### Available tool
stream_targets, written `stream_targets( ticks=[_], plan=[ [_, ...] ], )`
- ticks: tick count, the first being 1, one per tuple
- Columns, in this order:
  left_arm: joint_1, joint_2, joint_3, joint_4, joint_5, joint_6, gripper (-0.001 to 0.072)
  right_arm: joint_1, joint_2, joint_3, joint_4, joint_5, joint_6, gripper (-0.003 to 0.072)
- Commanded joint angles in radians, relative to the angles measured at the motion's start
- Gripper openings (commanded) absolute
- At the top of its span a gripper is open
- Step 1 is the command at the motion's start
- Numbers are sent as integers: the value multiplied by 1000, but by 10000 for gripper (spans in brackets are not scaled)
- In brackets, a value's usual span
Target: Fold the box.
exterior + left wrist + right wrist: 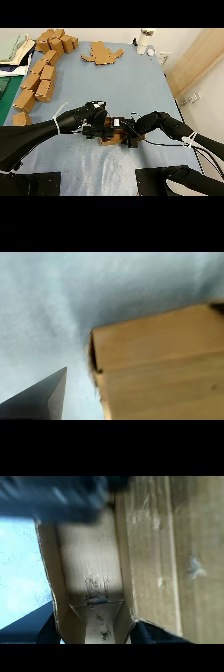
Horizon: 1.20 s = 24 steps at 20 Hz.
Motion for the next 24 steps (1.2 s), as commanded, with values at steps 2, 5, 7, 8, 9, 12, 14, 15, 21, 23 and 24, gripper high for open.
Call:
stream_targets(
  ticks=[2,5,7,8,9,12,14,15,21,23,24],
  plan=[
    [-10,-12,19,3,10,-34,522,0,1,0,0,2,0,504],
    [-19,-19,46,7,16,-36,521,0,1,0,0,2,0,504],
    [-24,-29,49,6,9,-40,521,0,1,0,0,1,0,504],
    [-26,-36,49,7,3,-48,521,0,1,0,0,1,0,504],
    [-29,-44,49,11,-2,-54,521,0,1,0,0,1,0,504],
    [-31,-53,49,15,18,-112,518,0,1,0,0,1,0,504],
    [-34,-53,49,26,32,-129,300,0,1,0,0,2,0,504],
    [-38,-53,49,25,48,-129,300,0,1,0,0,1,0,504],
    [-78,-85,51,34,47,-158,121,0,1,0,0,1,0,504],
    [-80,-82,51,44,49,-160,24,0,1,0,0,1,0,503],
    [-80,-81,51,46,47,-161,10,0,1,0,0,2,0,504]
  ],
)
